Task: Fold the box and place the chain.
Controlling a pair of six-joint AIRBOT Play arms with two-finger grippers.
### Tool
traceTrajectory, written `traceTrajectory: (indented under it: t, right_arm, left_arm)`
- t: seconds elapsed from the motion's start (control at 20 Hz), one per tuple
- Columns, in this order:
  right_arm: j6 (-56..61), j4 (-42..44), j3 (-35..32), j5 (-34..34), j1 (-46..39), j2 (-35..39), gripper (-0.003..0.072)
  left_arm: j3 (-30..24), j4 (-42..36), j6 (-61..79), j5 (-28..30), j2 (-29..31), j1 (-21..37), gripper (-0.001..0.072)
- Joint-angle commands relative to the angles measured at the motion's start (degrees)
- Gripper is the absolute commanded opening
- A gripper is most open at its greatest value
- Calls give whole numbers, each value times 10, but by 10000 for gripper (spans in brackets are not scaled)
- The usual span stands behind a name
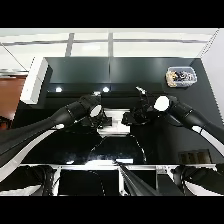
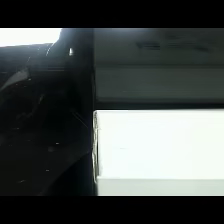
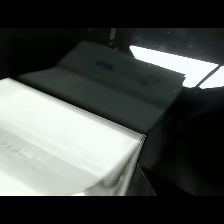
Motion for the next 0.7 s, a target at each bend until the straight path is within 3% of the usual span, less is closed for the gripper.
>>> traceTrajectory:
  t: [0.0,0.3,0.65]
  right_arm:
    - [42,-12,1,-34,14,0,475]
    - [58,-60,2,10,30,0,475]
    - [245,-216,79,78,104,-36,473]
  left_arm:
    - [0,0,0,-1,0,0,25]
    - [0,0,0,-1,0,0,25]
    - [0,-2,-1,-1,0,0,25]
